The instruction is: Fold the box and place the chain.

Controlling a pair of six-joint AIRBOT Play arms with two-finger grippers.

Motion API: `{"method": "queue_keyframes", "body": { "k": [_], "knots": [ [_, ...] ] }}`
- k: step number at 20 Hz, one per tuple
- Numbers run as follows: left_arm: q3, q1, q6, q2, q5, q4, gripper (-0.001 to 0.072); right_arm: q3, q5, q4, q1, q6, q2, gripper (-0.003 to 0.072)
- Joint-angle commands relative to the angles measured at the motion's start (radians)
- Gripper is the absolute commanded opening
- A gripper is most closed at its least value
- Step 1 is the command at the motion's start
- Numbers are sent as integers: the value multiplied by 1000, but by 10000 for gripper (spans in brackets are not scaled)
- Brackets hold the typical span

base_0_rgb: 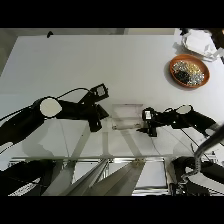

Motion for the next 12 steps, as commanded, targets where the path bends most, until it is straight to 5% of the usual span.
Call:
{"method": "queue_keyframes", "body": {
  "k": [1, 9, 12],
  "knots": [
    [-93, -5, 66, 11, 21, 3, 3, 0, 0, 0, 1, 0, 1, 454],
    [-158, -5, 205, -102, 79, 2, 16, 0, 0, 0, 0, 0, 1, 454],
    [-158, -5, 205, -127, 145, 0, 91, 0, 0, 0, 1, 0, 1, 454]
  ]
}}
